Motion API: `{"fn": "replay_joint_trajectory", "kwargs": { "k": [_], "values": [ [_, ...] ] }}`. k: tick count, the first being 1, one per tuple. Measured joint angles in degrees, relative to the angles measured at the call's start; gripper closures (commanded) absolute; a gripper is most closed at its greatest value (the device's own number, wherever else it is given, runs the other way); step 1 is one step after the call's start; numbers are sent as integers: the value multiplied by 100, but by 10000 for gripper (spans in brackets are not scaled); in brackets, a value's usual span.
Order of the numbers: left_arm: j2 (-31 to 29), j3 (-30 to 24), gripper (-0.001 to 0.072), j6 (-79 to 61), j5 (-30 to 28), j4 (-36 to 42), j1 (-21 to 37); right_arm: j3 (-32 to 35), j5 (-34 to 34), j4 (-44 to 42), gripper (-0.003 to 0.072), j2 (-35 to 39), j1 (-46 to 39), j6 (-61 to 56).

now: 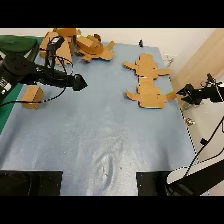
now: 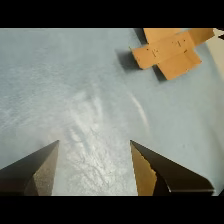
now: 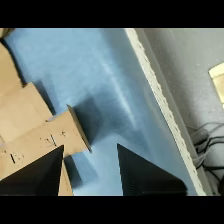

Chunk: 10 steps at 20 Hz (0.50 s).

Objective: Fold the box.

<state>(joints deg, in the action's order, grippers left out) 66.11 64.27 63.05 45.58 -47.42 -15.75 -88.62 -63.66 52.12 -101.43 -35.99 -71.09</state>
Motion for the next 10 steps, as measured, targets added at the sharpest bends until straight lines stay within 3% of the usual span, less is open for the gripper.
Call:
{"fn": "replay_joint_trajectory", "kwargs": {
  "k": [8, 9, 10],
  "values": [
    [195, 0, 17, 2, 0, 267, 0, -323, -4, -76, 200, -651, 468, 348],
    [203, 0, 17, 2, 4, 275, 2, -339, -57, -83, 298, -719, 538, 361],
    [203, 2, 17, 2, 0, 315, 2, -356, -57, -90, 338, -778, 599, 372]
  ]
}}
